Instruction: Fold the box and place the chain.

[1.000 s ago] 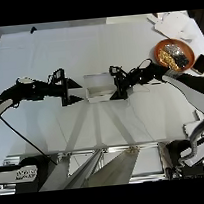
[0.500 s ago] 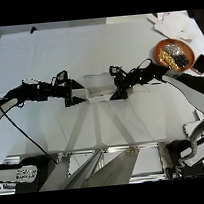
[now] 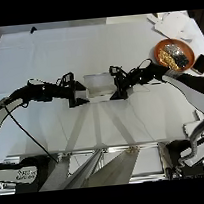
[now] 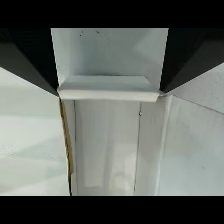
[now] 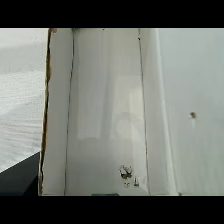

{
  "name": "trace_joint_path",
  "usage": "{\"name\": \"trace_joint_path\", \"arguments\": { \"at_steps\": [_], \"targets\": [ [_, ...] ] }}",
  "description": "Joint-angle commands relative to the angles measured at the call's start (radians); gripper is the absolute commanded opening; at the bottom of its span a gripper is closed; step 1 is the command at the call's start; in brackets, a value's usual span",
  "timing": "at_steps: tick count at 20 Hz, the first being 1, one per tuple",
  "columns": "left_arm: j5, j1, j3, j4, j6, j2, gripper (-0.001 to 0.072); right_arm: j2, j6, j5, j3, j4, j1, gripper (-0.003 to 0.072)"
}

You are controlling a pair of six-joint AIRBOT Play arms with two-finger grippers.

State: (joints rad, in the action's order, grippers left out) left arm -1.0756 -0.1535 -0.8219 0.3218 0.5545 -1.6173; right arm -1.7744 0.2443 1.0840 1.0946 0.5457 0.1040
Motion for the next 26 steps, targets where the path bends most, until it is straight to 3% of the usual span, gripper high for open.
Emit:
{"name": "trace_joint_path", "arguments": {
  "at_steps": [1,13,17,26],
  "targets": [
    [0.033,-0.021,-0.01,-0.001,-0.031,-0.005,0.0708,0.0,0.0,0.0,0.0,0.0,0.001,0.0528],
    [0.119,-0.129,-0.085,0.139,-0.167,-0.045,0.0702,0.0,0.0,0.0,0.0,0.0,0.001,0.0528],
    [0.119,-0.129,-0.085,0.139,-0.167,-0.045,0.0395,0.0,0.0,0.0,0.0,0.0,0.001,0.0528],
    [0.119,-0.129,-0.085,0.14,-0.166,-0.045,0.0378,0.0,0.0,0.0,0.0,0.0,0.001,0.0528]
  ]
}}
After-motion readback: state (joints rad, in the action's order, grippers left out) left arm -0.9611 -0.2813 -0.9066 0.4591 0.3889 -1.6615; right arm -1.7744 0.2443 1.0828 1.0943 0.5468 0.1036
